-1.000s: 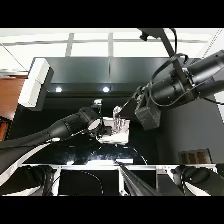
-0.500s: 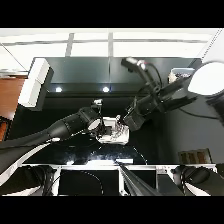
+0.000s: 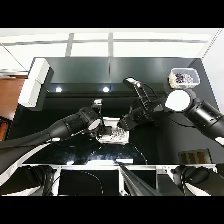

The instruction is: Fold the box and place the chain.

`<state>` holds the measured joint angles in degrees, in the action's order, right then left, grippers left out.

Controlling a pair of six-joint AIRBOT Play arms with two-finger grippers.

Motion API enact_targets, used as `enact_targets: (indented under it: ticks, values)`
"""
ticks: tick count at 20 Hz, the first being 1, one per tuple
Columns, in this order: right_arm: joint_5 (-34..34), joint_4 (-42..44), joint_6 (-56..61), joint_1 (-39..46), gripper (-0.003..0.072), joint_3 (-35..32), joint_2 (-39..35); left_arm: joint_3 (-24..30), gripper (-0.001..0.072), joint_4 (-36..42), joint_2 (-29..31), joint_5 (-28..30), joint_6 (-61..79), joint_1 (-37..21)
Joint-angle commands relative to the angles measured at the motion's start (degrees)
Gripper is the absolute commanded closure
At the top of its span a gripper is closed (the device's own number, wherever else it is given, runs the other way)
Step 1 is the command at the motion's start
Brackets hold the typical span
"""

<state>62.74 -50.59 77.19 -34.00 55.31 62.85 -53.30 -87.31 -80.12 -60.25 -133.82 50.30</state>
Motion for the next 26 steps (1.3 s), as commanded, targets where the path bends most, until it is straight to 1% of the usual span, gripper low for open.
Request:
enact_targets:
  ticks: [1, 2, 4, 7, 10, 11, 13, 14, 16, 18, 21, 22, 24, 25, 26]
  values:
    - [2.84, -0.33, 0.37, 1.51, 0.0195, -0.55, -0.24, -0.04, 0.0679, 1.11, -0.02, 0.22, -0.57, -0.02]
    - [5.64, -0.63, 0.33, 3.5, 0.0199, -0.55, -1.22, -0.04, 0.068, 1.14, 0.0, 0.17, -2.05, -0.02]
    - [8.87, -2.36, 0.15, 8.85, 0.0198, -0.55, -4.79, -0.09, 0.0681, 1.31, 0.13, 0.2, -3.96, -0.02]
    - [9.35, -4.04, 0.2, 18.12, 0.0199, -0.55, -11.37, -0.46, 0.0682, 1.22, 0.24, 0.61, -6.64, -0.02]
    - [11.3, -4.07, 0.17, 22.97, 0.0199, -0.57, -14.1, -0.52, 0.068, 1.29, 0.24, 1.49, -6.62, -0.02]
    - [12.02, -4.11, 0.17, 23.37, 0.0199, -0.57, -14.1, -0.55, 0.0643, 1.29, 0.31, 1.4, -6.64, -0.02]
    - [11.82, -4.44, 0.17, 23.28, 0.0199, -0.57, -14.1, -1.95, 0.0236, 1.25, 0.35, -0.26, -6.62, -0.02]
    - [11.58, -4.44, 0.17, 23.28, 0.0199, -0.57, -14.1, -3.39, 0.0187, 0.59, 0.37, -1.81, -5.92, -0.02]
    - [10.95, -4.44, 0.17, 23.28, 0.0199, -0.57, -14.1, -6.23, 0.0187, -0.37, 0.9, -3.82, -0.02, -0.02]
    - [10.23, -4.52, 0.15, 23.28, 0.0199, -0.57, -14.1, -7.65, 0.0187, -0.48, 2.54, -6.29, 8.72, -0.02]
    - [10.14, -5.05, 0.15, 23.28, 0.0198, -0.57, -14.1, -6.14, 0.0187, -0.66, 7.91, -11.67, 20.04, -0.68]
    - [10.12, -5.86, 0.15, 23.3, 0.0199, -0.57, -14.1, -4.63, 0.0187, -0.61, 10.36, -12.63, 22.93, -1.73]
    - [10.1, -8.5, 0.17, 23.3, 0.0199, -0.57, -14.1, 1.2, 0.0187, 1.66, 17.55, -11.56, 29.55, -5.84]
    - [10.1, -9.57, 0.17, 23.3, 0.0199, -0.57, -14.1, 5.44, 0.0187, 4.98, 22.25, -9.11, 34.47, -9.33]
    - [9.92, -9.94, 0.15, 23.3, 0.0199, -0.57, -14.1, 9.73, 0.0187, 10.62, 26.86, -5.9, 41.53, -13.62]
